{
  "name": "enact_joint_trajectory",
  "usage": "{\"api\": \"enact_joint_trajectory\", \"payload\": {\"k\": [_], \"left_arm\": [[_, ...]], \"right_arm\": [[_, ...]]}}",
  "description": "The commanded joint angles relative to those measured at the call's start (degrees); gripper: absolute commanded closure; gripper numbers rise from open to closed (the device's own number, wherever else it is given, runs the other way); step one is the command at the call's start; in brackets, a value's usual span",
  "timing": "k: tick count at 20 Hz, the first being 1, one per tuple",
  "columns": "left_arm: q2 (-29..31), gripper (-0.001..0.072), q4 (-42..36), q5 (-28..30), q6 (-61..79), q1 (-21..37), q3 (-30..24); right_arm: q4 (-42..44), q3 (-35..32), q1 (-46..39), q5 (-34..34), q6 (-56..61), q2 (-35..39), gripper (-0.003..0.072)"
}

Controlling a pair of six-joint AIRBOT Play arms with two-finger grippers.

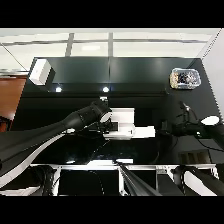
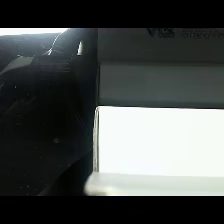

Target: Fold the box and place the chain.

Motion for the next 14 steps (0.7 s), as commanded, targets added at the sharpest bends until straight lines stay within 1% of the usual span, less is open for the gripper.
{"api": "enact_joint_trajectory", "payload": {"k": [1,3,6,9,10,11,13,14], "left_arm": [[0.0,0.0680,0.0,0.0,0.0,0.0,0.0],[0.0,0.0680,0.0,0.0,0.0,0.0,0.0],[0.0,0.0680,0.0,0.2,0.0,0.0,0.0],[0.0,0.0680,0.0,0.2,0.0,0.0,0.0],[0.0,0.0680,0.0,0.2,0.0,0.0,0.0],[0.0,0.0680,0.0,0.2,0.0,0.0,0.0],[0.0,0.0680,0.0,0.2,0.0,0.0,0.0],[-0.1,0.0680,0.0,0.2,0.0,0.0,0.0]], "right_arm": [[14.6,-0.5,1.4,8.3,-13.2,-7.1,0.0671],[18.1,-0.5,3.6,9.9,-15.8,-9.3,0.0670],[18.3,-0.5,6.3,9.7,-16.8,-9.4,0.0670],[18.3,-0.5,6.9,9.4,-16.8,-9.4,0.0668],[18.3,-0.3,6.9,9.4,-16.7,-9.4,0.0581],[18.3,0.2,7.1,9.8,-16.6,-9.4,0.0447],[18.3,2.1,7.3,11.1,-16.5,-9.4,0.0150],[18.3,3.2,7.3,11.8,-16.5,-9.4,0.0031]]}}
